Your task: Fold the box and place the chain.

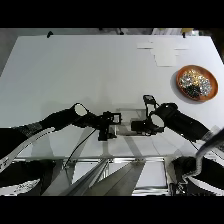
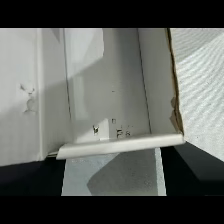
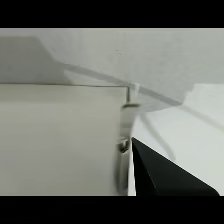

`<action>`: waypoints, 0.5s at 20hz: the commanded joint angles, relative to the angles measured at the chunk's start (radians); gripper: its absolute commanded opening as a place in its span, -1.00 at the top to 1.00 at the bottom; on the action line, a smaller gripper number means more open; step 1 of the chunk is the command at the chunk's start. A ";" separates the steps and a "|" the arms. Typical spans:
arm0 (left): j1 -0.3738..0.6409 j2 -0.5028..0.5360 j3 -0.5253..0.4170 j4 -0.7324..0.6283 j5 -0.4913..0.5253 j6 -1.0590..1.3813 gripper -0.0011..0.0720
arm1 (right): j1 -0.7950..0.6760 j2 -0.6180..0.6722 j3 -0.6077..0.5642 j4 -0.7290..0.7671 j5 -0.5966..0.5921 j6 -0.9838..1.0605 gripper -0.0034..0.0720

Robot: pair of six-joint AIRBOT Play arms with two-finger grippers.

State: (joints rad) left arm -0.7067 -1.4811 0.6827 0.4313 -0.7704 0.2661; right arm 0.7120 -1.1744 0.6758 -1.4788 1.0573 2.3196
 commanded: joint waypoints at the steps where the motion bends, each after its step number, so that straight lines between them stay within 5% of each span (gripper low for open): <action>1: 0.001 0.001 0.001 0.000 0.000 0.000 0.59 | 0.010 -0.019 0.005 -0.045 -0.009 0.080 0.06; 10: 0.001 0.001 0.001 0.000 0.000 0.000 0.59 | 0.010 -0.022 0.004 -0.081 -0.060 0.091 0.19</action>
